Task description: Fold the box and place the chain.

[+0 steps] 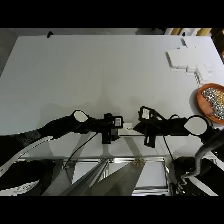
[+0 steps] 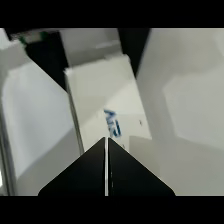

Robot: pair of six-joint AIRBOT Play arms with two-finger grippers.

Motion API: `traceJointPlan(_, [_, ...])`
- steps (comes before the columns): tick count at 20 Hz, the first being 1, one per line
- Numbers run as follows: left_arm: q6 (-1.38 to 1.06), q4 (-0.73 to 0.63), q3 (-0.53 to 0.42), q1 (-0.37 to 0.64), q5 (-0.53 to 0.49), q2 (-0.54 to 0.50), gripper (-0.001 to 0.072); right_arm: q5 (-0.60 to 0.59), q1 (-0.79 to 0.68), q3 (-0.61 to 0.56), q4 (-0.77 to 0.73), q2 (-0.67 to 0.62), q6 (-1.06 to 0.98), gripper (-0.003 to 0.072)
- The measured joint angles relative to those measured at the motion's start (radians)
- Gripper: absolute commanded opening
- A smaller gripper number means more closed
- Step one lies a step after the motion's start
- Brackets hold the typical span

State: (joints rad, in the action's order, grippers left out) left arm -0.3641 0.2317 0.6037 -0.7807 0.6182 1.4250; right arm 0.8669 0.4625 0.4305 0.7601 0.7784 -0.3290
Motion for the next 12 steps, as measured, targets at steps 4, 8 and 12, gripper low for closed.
traceJointPlan(4, [-0.001, 0.000, 0.000, 0.000, 0.000, 0.000, 0.0347, -0.051, 0.095, 0.003, -0.055, 0.093, 0.032, 0.0018])
traceJointPlan(8, [-0.002, 0.000, 0.000, 0.000, 0.000, 0.000, 0.0347, -0.077, 0.146, 0.003, -0.077, 0.164, 0.041, 0.0018])
traceJointPlan(12, [-0.002, 0.000, 0.000, 0.000, 0.000, 0.000, 0.0347, -0.103, 0.160, 0.003, -0.084, 0.184, 0.043, 0.0018])
